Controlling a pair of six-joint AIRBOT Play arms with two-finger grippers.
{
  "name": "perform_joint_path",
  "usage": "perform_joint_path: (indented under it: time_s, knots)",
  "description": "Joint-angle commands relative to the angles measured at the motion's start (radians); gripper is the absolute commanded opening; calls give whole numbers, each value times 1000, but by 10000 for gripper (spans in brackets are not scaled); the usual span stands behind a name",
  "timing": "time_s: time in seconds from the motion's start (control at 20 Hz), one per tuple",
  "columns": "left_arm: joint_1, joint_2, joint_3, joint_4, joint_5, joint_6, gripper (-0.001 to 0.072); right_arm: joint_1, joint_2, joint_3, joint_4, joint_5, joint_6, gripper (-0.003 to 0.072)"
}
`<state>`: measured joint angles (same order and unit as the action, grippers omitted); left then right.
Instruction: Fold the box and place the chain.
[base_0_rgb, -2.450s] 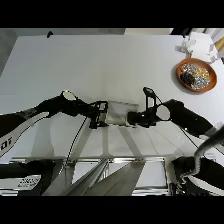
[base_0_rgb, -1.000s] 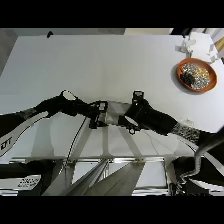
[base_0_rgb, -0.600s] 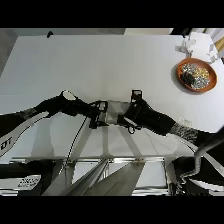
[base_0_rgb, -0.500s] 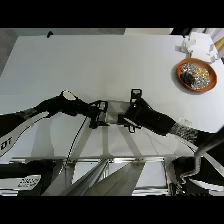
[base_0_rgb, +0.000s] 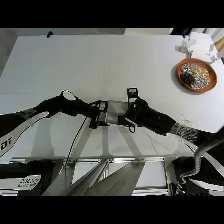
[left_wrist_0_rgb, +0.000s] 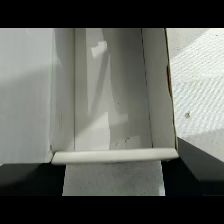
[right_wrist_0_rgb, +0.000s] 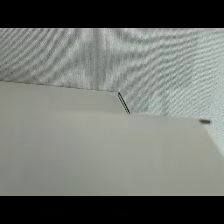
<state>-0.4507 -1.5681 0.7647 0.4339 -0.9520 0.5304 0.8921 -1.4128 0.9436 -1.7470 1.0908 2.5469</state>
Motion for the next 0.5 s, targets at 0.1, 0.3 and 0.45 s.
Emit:
perform_joint_path:
  time_s: [0.1,0.3,0.45]
  knots:
    - [0,0,0,1,-2,0,273,-34,1,-1,50,-44,-35,297]
    - [0,0,0,1,-2,0,273,-34,-2,-21,87,-87,-31,297]
    - [0,0,0,1,-2,0,273,-34,-1,-43,98,-106,12,297]
